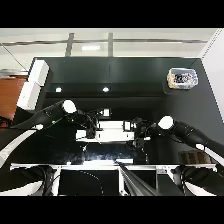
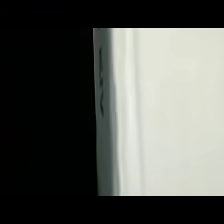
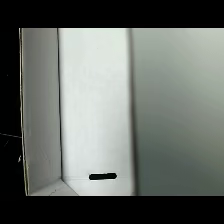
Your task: Fold the box and place the chain.
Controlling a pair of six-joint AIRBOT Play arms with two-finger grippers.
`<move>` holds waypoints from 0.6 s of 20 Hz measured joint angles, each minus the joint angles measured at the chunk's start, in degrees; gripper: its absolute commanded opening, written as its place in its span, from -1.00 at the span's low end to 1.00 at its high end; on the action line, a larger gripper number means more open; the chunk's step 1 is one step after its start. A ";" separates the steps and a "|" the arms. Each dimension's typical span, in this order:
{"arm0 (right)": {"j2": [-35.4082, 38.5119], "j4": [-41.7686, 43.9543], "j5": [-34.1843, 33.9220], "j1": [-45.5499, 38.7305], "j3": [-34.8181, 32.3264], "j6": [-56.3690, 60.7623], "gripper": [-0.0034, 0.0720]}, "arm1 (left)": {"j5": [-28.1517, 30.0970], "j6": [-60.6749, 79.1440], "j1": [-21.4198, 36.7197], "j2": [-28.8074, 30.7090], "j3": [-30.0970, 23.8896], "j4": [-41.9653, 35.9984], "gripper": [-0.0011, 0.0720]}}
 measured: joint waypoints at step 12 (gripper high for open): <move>-0.96 1.20 -1.18 0.00 0.04 -0.04 0.95 | -0.02 0.09 0.00 0.00 0.00 0.02 -0.89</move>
